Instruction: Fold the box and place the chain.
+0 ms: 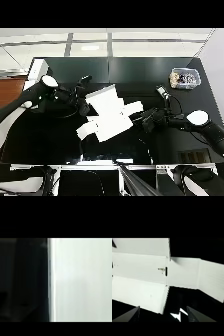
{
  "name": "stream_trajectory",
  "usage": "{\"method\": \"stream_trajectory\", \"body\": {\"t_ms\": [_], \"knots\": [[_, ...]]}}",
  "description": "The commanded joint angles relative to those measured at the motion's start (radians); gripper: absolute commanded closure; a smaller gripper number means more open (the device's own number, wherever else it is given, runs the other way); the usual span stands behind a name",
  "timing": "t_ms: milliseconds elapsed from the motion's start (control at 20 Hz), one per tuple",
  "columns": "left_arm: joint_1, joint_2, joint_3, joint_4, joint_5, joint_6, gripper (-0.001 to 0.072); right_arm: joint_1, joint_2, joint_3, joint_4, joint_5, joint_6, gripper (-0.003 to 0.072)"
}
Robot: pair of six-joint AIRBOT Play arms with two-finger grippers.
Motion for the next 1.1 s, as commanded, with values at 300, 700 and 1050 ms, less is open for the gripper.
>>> {"method": "stream_trajectory", "body": {"t_ms": [300, 700, 1050], "knots": [[-0.242, 0.061, -0.119, 0.191, 0.403, 0.355, 0.0683, 0.005, -0.001, 0.042, -0.180, 0.062, -0.035, 0.0016], [-0.276, 0.051, -0.119, 0.275, 0.435, 0.479, 0.0682, 0.192, -0.068, -0.027, -0.349, -0.034, -0.390, 0.0012], [-0.276, 0.051, -0.119, 0.274, 0.421, 0.478, 0.0682, 0.242, -0.089, -0.026, -0.259, 0.001, -0.465, 0.0010]]}}
